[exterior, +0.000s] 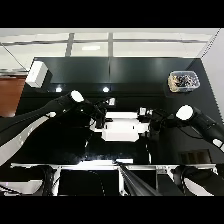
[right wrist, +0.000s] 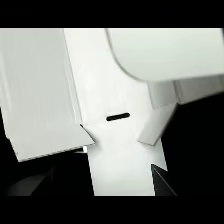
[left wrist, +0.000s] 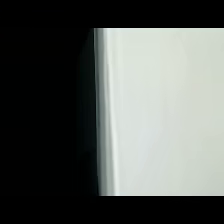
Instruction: Fold the box and place the chain.
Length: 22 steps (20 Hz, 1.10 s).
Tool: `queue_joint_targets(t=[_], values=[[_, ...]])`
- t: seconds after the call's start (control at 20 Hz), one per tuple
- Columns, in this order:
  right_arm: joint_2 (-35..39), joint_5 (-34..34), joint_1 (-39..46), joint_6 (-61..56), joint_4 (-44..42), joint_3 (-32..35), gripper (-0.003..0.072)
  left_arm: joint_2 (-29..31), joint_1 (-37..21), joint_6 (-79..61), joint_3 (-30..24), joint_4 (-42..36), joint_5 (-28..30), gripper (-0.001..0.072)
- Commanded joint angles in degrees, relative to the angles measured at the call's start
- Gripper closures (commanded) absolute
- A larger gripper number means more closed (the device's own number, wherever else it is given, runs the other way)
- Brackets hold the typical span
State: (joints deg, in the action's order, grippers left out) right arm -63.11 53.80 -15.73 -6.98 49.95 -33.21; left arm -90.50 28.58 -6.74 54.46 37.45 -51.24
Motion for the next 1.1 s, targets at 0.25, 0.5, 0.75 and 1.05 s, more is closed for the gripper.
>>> queue_joint_targets(t=[0.25, 0.5, 0.75, 1.05], values=[[-0.79, -0.83, -6.54, 0.17, -1.75, 1.7, -0.0017, -0.04, 0.02, -0.39, 0.04, 0.68, 0.02, 0.0682], [-0.79, -7.69, -7.61, -2.82, -10.64, 1.68, -0.0017, -0.04, 0.02, -0.39, 0.04, 0.66, -0.2, 0.0682], [-0.33, -8.83, -7.54, -3.06, -10.29, 1.42, -0.0017, -0.04, 0.02, -0.39, 0.04, 0.66, -0.2, 0.0682], [2.64, -9.01, -4.68, -3.06, -4.22, -0.46, -0.0017, -0.04, 0.02, -0.39, 0.04, 0.66, -0.22, 0.0682]])
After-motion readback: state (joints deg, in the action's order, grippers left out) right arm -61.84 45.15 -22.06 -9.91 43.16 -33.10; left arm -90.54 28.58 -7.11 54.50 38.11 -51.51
